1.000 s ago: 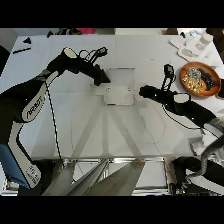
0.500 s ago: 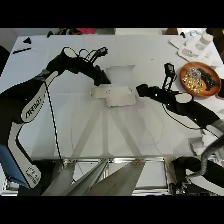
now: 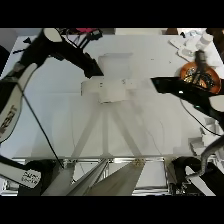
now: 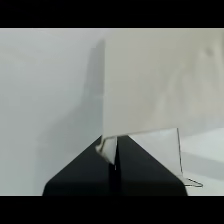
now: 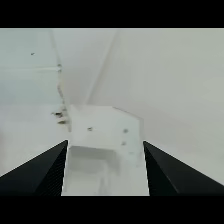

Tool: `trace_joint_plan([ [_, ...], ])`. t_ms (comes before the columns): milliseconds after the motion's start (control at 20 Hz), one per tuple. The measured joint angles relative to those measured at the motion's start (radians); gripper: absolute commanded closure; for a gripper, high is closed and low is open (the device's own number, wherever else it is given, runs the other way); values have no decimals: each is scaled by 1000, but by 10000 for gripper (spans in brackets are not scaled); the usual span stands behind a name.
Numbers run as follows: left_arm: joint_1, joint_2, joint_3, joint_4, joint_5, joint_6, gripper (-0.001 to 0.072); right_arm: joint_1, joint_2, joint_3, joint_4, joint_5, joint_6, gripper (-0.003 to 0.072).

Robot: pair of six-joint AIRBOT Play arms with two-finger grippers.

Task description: Fold the box and place the chain.

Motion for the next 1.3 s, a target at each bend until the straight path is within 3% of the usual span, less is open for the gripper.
trace_joint_plan([
  [150,0,135,-171,1,6,32,707,-93,103,0,-102,23,68,144],
  [250,0,206,-312,-42,64,106,704,-142,142,0,-147,45,92,145],
  [450,-1,235,-499,-160,140,270,703,-187,166,0,-216,108,115,152],
  [700,-1,146,-557,-223,179,420,705,-201,159,0,-250,165,124,152],
  [1300,-53,2,-571,-298,233,784,706,-203,154,0,-260,187,127,152],
])
